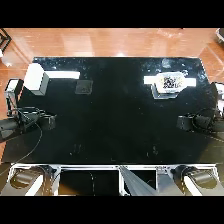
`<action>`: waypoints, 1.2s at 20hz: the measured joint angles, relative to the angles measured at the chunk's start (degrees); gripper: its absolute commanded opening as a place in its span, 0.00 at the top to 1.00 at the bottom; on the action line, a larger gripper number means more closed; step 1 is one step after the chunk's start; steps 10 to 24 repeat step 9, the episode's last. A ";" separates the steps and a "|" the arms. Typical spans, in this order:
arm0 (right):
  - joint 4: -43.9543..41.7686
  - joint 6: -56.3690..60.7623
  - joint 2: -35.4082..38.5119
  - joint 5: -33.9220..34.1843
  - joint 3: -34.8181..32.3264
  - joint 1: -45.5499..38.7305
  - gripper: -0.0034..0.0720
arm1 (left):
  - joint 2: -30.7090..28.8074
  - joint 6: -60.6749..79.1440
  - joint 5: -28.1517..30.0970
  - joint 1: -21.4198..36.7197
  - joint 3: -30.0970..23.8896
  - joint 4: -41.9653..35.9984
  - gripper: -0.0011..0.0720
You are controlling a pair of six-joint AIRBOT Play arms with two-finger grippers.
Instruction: Fold the box and place the chain.
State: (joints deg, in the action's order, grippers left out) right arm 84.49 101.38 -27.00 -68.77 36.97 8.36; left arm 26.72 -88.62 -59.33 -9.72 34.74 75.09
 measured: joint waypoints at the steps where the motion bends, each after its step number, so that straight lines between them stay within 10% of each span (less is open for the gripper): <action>1: 0.00 0.02 0.04 0.13 -0.15 0.00 0.91 | -0.20 -0.11 0.22 -0.04 -0.26 0.02 0.95; 24: 0.00 0.17 0.04 0.44 -0.46 0.00 0.91 | -0.66 -0.17 0.57 -0.13 -0.94 0.09 0.95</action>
